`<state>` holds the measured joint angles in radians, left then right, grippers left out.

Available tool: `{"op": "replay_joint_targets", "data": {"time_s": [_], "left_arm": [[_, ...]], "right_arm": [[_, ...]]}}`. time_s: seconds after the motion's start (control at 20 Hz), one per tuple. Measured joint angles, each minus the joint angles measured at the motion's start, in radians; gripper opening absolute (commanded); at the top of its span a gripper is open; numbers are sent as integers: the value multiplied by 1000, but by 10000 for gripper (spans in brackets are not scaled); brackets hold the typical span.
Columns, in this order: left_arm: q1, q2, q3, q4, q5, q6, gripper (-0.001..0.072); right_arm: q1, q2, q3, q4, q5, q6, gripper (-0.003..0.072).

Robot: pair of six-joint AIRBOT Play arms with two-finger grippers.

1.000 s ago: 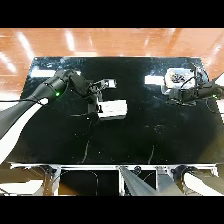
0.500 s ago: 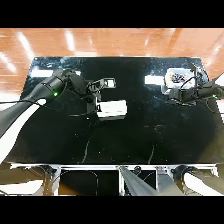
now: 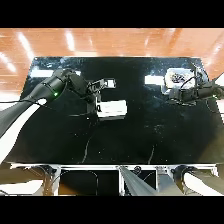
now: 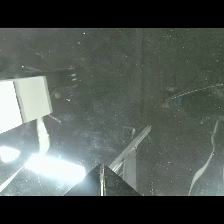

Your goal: Fold the box and place the chain.

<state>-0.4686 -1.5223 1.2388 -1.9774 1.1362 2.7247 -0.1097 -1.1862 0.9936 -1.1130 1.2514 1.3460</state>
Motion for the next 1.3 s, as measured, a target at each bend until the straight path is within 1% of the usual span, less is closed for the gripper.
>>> {"op": "replay_joint_targets", "data": {"time_s": [0.7, 0.75, 0.8, 0.85, 0.9, 1.15, 1.3], "left_arm": [[-2, -53, 0, -22, -19, 26, 625], [-2, -56, 0, -28, -19, 26, 592], [-2, -58, 0, -32, -20, 25, 477], [-2, -60, 0, -36, -21, 25, 216], [-2, -60, 0, -39, -21, 25, 23], [9, -42, 5, -43, -11, -13, 20], [76, -2, 27, -27, -5, -71, 20]], "right_arm": [[0, 0, 0, -3, -6, 0, 37], [0, 0, 0, -5, -6, 0, 37], [0, 0, 0, -5, -7, 0, 37], [0, 0, 0, -6, -9, 0, 37], [0, 0, 0, -7, -12, 0, 37], [0, 0, 0, -8, -25, -1, 37], [0, 0, 0, -8, -27, -1, 36]]}}
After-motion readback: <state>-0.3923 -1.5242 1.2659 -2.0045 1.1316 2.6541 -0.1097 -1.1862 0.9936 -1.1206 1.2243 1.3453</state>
